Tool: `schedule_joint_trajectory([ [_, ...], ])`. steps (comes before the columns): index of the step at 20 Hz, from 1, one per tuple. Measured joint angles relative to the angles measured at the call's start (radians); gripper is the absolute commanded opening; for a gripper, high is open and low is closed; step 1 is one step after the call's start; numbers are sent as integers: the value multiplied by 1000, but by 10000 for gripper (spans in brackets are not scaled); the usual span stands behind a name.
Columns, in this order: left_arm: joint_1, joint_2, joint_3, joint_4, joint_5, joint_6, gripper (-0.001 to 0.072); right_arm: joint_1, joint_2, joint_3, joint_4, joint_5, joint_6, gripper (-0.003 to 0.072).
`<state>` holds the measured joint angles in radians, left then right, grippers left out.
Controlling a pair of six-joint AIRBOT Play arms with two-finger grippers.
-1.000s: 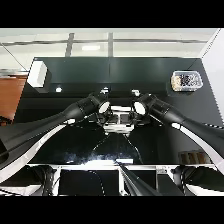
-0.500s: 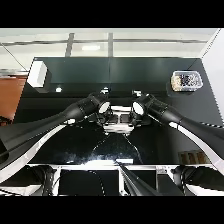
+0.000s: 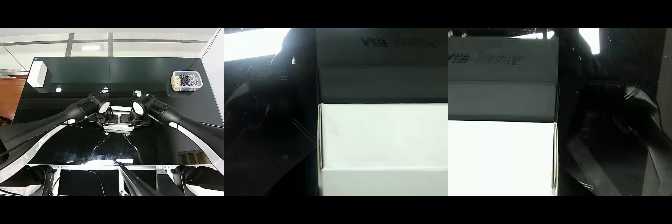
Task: Fold the box and place the chain.
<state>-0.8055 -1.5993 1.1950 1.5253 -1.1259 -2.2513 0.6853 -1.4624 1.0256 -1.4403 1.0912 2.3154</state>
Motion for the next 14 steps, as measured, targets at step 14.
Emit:
schedule_joint_trajectory([
  [14,0,0,0,0,1,0,29,-147,413,-6,-288,200,-219,265],
])
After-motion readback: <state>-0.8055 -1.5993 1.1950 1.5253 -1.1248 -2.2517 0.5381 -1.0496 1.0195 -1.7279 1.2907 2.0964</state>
